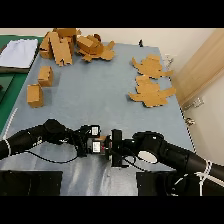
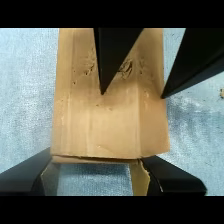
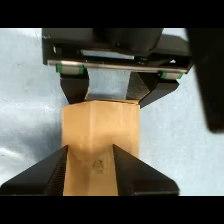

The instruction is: Fold the box.

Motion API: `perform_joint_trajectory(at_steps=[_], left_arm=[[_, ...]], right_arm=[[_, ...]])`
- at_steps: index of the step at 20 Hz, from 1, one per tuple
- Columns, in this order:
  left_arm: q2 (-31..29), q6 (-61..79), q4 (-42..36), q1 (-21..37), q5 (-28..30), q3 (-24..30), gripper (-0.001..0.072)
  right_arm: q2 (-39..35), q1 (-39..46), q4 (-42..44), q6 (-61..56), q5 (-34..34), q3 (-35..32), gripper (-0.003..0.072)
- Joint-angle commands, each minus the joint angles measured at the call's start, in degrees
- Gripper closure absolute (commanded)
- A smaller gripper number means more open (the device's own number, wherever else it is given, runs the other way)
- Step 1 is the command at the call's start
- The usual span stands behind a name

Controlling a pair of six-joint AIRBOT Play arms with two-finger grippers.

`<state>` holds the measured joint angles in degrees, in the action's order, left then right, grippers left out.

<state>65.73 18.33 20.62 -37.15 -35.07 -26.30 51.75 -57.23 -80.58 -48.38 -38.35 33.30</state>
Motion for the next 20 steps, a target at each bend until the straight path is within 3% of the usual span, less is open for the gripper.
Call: perform_joint_trajectory(at_steps=[1,12,14,20], left_arm=[[0.0,0.0,0.0,0.0,0.0,0.0,0.0186],[0.0,0.0,0.0,0.0,0.0,0.0,0.0187],[0.0,0.0,0.0,0.0,0.0,0.0,0.0187],[0.0,0.0,0.0,0.0,0.0,0.0,0.0187]], right_arm=[[0.7,0.0,-3.5,0.0,0.4,0.1,0.0237],[0.8,0.0,-6.9,-0.3,2.4,0.1,0.0282],[0.8,0.0,-7.1,-0.3,2.4,0.1,0.0353],[0.8,0.0,-8.8,-0.9,2.4,0.1,0.0384]])
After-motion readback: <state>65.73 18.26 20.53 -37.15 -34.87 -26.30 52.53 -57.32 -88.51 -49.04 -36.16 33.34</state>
